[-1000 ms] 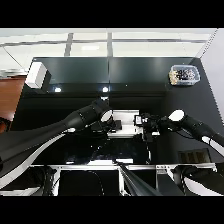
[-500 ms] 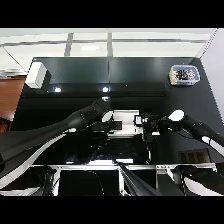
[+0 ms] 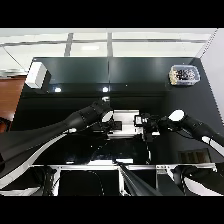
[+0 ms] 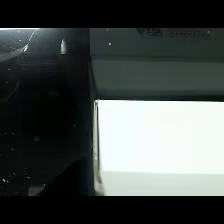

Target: Fold the box and place the chain.

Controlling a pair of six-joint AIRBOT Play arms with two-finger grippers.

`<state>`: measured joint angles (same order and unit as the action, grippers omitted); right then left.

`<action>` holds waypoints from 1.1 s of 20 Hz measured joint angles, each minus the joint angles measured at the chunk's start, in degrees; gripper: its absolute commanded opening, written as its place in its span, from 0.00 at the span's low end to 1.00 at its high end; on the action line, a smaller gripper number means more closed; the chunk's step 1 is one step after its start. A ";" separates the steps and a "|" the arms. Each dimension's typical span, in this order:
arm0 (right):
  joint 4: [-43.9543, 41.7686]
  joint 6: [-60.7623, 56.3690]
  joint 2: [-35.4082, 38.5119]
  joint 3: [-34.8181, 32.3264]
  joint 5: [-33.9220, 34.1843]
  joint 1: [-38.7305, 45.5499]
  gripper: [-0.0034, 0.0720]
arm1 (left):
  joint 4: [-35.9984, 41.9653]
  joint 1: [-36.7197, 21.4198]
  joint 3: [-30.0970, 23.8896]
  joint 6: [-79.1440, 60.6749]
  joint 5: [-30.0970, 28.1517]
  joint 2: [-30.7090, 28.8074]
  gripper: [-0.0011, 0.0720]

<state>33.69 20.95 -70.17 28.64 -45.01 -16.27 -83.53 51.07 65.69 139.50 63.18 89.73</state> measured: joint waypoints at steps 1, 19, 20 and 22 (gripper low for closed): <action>0.00 0.02 0.00 0.00 0.00 0.00 0.06 | 0.00 0.00 0.24 0.00 -0.39 0.00 0.60; 0.00 0.09 0.00 0.00 0.04 0.00 0.06 | -2.82 -0.04 1.75 0.39 1.88 1.05 0.37; 0.00 0.09 0.00 0.00 0.04 0.00 0.06 | -2.78 -0.04 1.75 0.39 1.75 1.18 0.18; 0.00 0.15 0.00 0.00 0.07 0.00 0.06 | -2.54 -0.04 1.81 0.26 1.42 1.29 0.05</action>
